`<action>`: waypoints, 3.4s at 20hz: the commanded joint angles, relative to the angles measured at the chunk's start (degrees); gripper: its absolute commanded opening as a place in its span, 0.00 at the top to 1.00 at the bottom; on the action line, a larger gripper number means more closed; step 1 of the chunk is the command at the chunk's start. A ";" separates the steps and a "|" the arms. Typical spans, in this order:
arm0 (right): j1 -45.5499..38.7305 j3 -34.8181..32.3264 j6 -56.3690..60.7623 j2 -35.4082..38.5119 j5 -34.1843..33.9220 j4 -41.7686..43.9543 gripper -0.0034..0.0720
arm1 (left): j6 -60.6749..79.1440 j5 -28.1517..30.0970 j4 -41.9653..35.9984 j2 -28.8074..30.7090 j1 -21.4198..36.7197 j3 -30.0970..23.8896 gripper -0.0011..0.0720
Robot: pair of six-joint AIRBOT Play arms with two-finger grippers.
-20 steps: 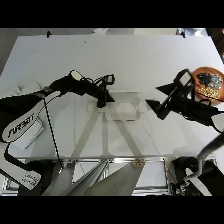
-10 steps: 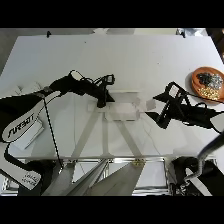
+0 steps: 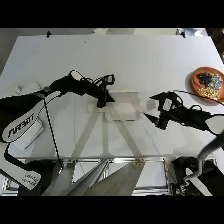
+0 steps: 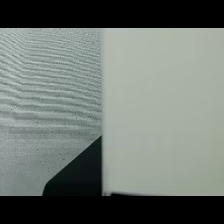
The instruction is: Fold the box and place the chain.
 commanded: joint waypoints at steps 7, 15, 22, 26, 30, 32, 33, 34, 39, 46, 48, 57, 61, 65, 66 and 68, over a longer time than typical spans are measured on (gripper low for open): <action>0.07 -4.90 -9.84 -14.99 -0.42 7.85 0.06 | 0.00 0.00 0.00 -0.04 -0.02 -0.02 0.97; 0.07 -4.90 -16.13 -20.94 -6.97 7.82 0.06 | 0.00 0.02 0.00 -0.04 -0.02 -0.02 0.97; 0.07 -4.90 -25.22 -25.46 -11.19 17.97 0.06 | 0.00 0.02 0.00 -0.04 -0.02 -0.02 0.97; 0.07 -4.87 -32.17 -26.93 -10.93 28.33 0.06 | 0.00 0.00 0.00 -0.04 -0.02 -0.02 0.97; 0.07 -4.85 -33.07 -26.88 -10.95 29.55 0.06 | 0.00 0.00 0.00 -0.04 -0.02 -0.02 0.97; 0.04 -4.61 -33.07 -26.86 -10.73 30.53 0.06 | 0.00 0.02 0.00 -0.04 -0.02 -0.02 0.97; 0.04 -4.22 -32.94 -26.86 -10.67 30.51 0.06 | 0.02 0.02 0.00 -0.04 -0.02 -0.02 0.97; -0.31 -3.56 -32.39 -26.86 -10.43 30.49 0.06 | 0.00 0.02 0.00 -0.04 -0.02 -0.02 0.97; -2.27 0.00 -30.82 -26.86 -4.26 27.45 0.06 | 0.00 0.02 0.00 -0.04 -0.02 -0.02 0.97; -5.84 1.70 -29.53 -28.26 -2.73 25.38 0.06 | 0.00 0.00 0.00 -0.04 -0.02 -0.02 0.97; -6.32 4.11 -29.38 -30.60 -0.31 25.38 0.06 | 0.00 0.02 0.00 -0.04 -0.02 -0.02 0.97; -7.34 13.64 -25.83 -40.13 9.97 20.37 0.06 | 0.00 0.00 0.00 -0.04 -0.02 -0.02 0.97; -7.98 15.50 -23.50 -44.06 10.95 16.37 0.06 | 0.00 0.02 0.00 -0.04 -0.02 -0.02 0.97; -7.98 18.03 -23.45 -47.32 12.98 16.28 0.06 | 0.00 0.00 0.00 -0.04 -0.02 -0.02 0.97; -7.98 18.62 -23.39 -47.47 14.49 16.09 0.06 | 0.00 0.00 0.00 -0.04 -0.02 -0.02 0.97; -8.00 19.30 -23.21 -47.25 18.75 15.37 0.06 | 0.00 0.00 0.00 -0.04 -0.02 -0.02 0.97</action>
